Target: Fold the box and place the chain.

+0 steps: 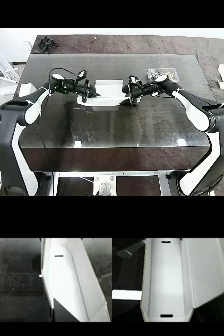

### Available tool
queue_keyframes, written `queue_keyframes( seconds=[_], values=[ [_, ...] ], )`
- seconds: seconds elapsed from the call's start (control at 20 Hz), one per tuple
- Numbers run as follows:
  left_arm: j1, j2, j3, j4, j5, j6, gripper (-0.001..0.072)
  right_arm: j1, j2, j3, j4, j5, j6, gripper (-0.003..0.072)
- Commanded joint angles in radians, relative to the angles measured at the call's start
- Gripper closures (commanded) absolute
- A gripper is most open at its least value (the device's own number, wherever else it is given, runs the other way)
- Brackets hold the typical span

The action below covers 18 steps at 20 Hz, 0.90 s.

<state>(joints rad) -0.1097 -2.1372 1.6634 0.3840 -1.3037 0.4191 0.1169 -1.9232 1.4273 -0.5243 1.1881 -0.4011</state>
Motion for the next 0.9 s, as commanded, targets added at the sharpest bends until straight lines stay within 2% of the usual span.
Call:
queue_keyframes(
  seconds=[0.0,0.85],
  values=[
    [0.0,0.001,0.0,-0.001,0.003,0.0,0.0687,0.019,-0.004,0.01,-0.006,0.007,-0.023,0.0041],
    [0.0,0.001,0.0,-0.001,0.003,0.0,0.0687,0.025,-0.051,0.047,-0.016,0.006,-0.022,0.0042]
  ],
)
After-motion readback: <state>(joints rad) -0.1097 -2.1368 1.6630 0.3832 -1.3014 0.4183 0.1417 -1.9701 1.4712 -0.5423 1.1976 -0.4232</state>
